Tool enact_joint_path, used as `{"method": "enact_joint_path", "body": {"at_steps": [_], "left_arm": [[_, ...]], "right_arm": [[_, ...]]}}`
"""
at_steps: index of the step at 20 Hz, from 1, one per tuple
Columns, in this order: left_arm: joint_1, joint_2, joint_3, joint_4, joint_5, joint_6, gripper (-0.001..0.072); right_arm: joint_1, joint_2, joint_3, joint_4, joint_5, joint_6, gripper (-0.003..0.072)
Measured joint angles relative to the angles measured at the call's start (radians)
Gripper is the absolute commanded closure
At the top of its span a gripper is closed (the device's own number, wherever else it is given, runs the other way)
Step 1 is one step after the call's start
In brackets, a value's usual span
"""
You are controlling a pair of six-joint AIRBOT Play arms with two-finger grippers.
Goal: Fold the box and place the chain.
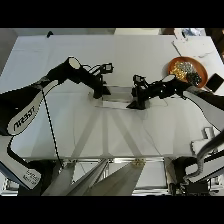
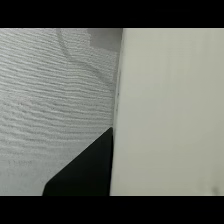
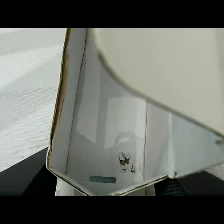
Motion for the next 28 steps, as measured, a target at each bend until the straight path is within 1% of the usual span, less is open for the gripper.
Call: {"method": "enact_joint_path", "body": {"at_steps": [4,5,7,8,15,18,23,24,25,28], "left_arm": [[0.0,0.0,0.0,-0.001,0.0,-0.002,0.0681],[0.0,0.0,0.0,-0.002,0.001,-0.005,0.0623],[-0.001,-0.002,-0.002,0.016,0.006,-0.014,0.041],[0.0,-0.002,-0.001,0.012,0.008,-0.015,0.0383],[0.015,0.035,-0.001,0.009,-0.018,-0.018,0.0383],[0.038,0.07,-0.001,0.031,-0.064,-0.034,0.0384],[0.098,0.164,-0.001,0.131,-0.17,-0.095,0.039],[0.113,0.188,-0.001,0.149,-0.202,-0.117,0.0512],[0.126,0.208,-0.001,0.159,-0.239,-0.145,0.0701],[0.146,0.247,-0.001,0.174,-0.345,-0.23,0.0701]], "right_arm": [[0.0,0.0,0.0,0.0,0.0,0.0,0.0163],[0.0,0.0,0.0,0.0,0.001,0.0,0.0163],[0.0,0.0,0.0,0.001,0.012,-0.002,0.0163],[0.0,0.0,0.0,0.0,0.012,-0.003,0.0163],[0.0,0.0,0.0,0.0,0.003,-0.002,0.0163],[0.0,0.0,0.0,0.0,0.002,0.0,0.0163],[0.0,0.0,0.0,0.0,0.001,0.0,0.0163],[0.0,0.0,0.0,0.0,0.001,0.0,0.0163],[0.0,0.0,0.0,0.0,0.001,0.0,0.0163],[0.0,0.0,0.0,0.0,0.001,0.0,0.0163]]}}
